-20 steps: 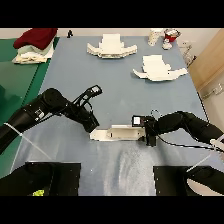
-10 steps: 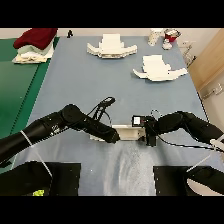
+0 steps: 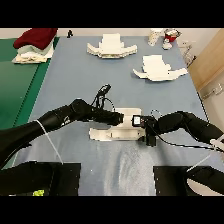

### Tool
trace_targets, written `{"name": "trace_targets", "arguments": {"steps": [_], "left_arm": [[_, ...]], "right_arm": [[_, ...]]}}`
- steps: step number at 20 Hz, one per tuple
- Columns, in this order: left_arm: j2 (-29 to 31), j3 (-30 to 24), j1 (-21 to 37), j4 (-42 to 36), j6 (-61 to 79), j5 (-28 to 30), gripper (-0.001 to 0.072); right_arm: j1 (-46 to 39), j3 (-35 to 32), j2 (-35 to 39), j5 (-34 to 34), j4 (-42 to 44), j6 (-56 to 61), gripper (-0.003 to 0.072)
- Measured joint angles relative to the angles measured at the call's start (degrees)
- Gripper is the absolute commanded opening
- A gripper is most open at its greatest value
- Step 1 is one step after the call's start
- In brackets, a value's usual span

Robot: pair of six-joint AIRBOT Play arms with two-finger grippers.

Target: Fold the box.

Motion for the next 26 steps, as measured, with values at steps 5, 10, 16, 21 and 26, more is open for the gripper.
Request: {"name": "trace_targets", "arguments": {"steps": [5,10,16,21,26], "left_arm": [[-3.4,0.3,4.5,0.1,-0.2,-0.3,0.0015],[-7.1,0.7,5.6,0.1,1.2,-3.4,0.0015],[-4.5,3.4,7.9,0.4,7.3,-8.3,0.0014],[6.2,4.7,9.9,7.6,11.5,-15.0,0.0014],[18.1,1.4,6.3,18.1,13.5,-22.2,0.0014]], "right_arm": [[0.0,0.0,0.0,0.0,0.0,-0.1,0.0491],[0.0,0.0,0.0,0.0,0.0,-0.2,0.049],[0.0,0.0,0.0,0.0,0.0,-0.2,0.049],[0.0,0.0,0.0,0.0,0.0,-0.2,0.0491],[0.0,0.0,0.0,0.0,0.0,-0.2,0.0491]]}}
